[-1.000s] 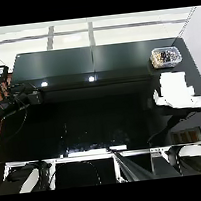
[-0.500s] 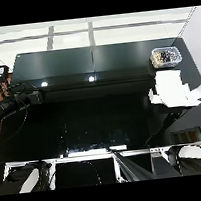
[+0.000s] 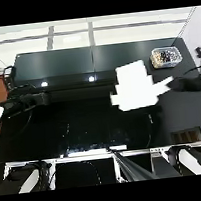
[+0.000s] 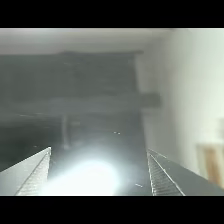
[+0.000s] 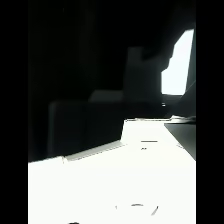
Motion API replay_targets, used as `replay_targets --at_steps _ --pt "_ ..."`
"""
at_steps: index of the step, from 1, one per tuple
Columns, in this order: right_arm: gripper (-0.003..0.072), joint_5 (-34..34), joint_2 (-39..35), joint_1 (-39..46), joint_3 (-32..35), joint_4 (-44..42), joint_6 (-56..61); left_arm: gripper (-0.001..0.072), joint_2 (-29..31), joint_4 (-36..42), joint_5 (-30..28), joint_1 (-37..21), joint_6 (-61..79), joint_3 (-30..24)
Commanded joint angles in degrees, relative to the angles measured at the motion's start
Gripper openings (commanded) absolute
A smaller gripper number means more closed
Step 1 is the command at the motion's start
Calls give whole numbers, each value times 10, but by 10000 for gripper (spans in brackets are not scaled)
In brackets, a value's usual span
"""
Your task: Fold the box and place the chain.
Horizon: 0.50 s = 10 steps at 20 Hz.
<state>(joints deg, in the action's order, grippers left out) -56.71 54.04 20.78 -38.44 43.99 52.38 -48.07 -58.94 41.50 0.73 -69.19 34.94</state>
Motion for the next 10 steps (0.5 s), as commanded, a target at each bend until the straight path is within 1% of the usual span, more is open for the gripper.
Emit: replay_targets --at_steps 1,2,3,4,6,8,10 --pt "15 198 -75 -150 146 -134 3 708 -43 104 -5 52 50 2" --pt "15 244 -74 -205 169 -149 3 708 -69 151 -3 65 69 8" --pt "15 287 -74 -255 185 -155 5 709 -105 205 11 71 100 23" --pt "15 325 -74 -303 194 -157 13 709 -147 259 45 72 138 44" --pt "15 361 -73 -366 196 -159 21 708 -238 333 126 71 189 96" --pt "15 363 -73 -396 196 -160 28 708 -326 344 180 73 197 153" --pt "16 363 -73 -410 196 -161 37 708 -393 344 201 72 197 201"
